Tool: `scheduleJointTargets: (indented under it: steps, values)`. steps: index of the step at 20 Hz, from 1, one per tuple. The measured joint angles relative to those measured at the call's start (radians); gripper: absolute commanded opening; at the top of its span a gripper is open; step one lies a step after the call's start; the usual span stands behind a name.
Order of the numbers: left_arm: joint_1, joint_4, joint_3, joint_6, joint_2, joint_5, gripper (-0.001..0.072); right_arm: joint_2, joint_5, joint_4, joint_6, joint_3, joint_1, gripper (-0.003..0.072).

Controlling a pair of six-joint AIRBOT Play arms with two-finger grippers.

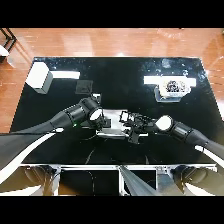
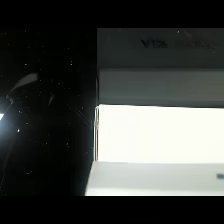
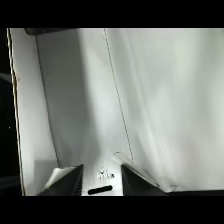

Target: Fold the box and place the chain.

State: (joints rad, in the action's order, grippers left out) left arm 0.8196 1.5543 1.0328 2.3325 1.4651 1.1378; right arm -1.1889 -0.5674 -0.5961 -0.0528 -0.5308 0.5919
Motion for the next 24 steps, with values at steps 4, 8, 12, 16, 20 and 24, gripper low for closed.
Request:
scheduleJointTargets:
  steps: [4,8,12,16,20,24]
  values:
    - [0.0,0.0,0.0,0.0,0.0,0.0,0.0015,-0.003,0.009,0.009,0.0,0.0,0.003,0.0493]
    - [0.0,0.0,0.0,0.001,0.0,-0.001,0.0015,-0.004,0.018,0.01,0.0,0.0,0.003,0.0237]
    - [0.0,-0.001,0.0,0.0,0.0,-0.004,0.0015,-0.003,0.016,0.01,-0.002,0.0,0.003,0.0021]
    - [0.0,-0.003,0.0,-0.001,0.0,-0.006,0.0016,0.027,-0.015,-0.01,-0.124,0.0,-0.049,0.002]
    - [0.0,-0.003,0.0,-0.002,0.0,-0.008,0.0015,0.121,-0.166,-0.034,-0.406,0.0,-0.209,0.002]
    - [0.0,-0.003,0.0,-0.002,0.0,-0.009,0.0015,0.213,-0.334,-0.066,-0.731,0.001,-0.474,0.002]
